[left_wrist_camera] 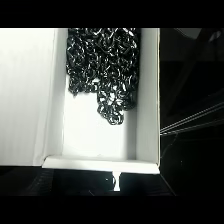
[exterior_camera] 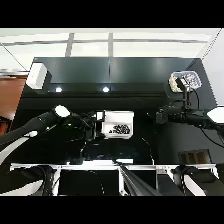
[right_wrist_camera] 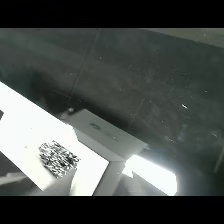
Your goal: Fold the box and place the chain.
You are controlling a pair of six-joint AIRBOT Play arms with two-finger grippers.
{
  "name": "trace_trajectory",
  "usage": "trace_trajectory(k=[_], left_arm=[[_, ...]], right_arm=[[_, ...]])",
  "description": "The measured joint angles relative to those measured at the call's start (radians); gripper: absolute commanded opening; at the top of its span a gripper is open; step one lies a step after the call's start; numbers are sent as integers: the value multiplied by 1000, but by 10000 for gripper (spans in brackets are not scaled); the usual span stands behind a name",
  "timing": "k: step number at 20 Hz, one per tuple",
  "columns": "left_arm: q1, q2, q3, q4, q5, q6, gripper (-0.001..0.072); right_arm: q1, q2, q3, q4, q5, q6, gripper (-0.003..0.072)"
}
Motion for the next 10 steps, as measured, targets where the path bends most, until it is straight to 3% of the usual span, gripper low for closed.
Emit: trace_trajectory(k=[4,10], left_arm=[[-4,0,0,0,11,1,420],[-6,0,2,1,13,2,420]], right_arm=[[44,-30,11,33,-90,47,698],[217,-252,114,89,-208,48,697]])
